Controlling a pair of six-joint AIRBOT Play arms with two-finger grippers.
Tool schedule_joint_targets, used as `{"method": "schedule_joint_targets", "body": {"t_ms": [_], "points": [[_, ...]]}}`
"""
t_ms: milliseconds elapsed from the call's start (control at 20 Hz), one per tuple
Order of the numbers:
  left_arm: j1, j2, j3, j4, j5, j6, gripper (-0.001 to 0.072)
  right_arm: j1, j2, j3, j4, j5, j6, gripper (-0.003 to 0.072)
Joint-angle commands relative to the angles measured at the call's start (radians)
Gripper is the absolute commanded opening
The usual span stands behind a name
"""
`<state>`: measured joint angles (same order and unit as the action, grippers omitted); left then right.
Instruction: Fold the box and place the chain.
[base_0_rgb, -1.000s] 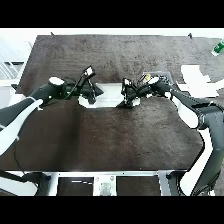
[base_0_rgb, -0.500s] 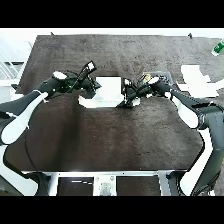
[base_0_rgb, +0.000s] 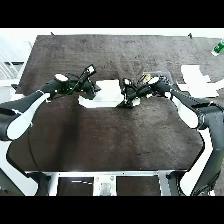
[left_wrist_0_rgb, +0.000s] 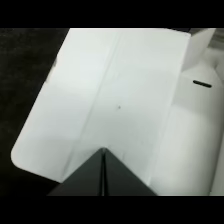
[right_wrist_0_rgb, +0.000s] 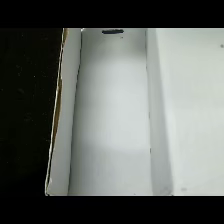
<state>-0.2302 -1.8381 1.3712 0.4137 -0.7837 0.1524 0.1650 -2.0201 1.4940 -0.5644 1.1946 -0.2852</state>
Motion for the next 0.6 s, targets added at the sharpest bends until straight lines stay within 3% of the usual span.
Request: {"method": "schedule_joint_targets", "body": {"t_ms": [0,250,450,500,550], "points": [[-0.001,-0.004,0.008,0.002,-0.009,0.013,0.002,0.0,0.0,0.0,0.0,0.0,0.0,0.0423],[0.037,0.03,0.102,0.003,-0.076,0.004,0.0021,0.0,0.0,0.0,0.0,0.0,0.0,0.0423],[0.116,0.086,0.161,0.069,-0.289,-0.024,0.0049,0.0,0.0,0.0,0.0,0.0,0.0,0.0423],[0.118,0.09,0.167,0.167,-0.347,0.019,0.0468,0.0,0.0,0.0,0.0,0.0,0.0,0.0424],[0.115,0.089,0.167,0.241,-0.38,0.022,0.0708,0.0,0.0,0.0,0.0,0.0,0.0,0.0424]]}}
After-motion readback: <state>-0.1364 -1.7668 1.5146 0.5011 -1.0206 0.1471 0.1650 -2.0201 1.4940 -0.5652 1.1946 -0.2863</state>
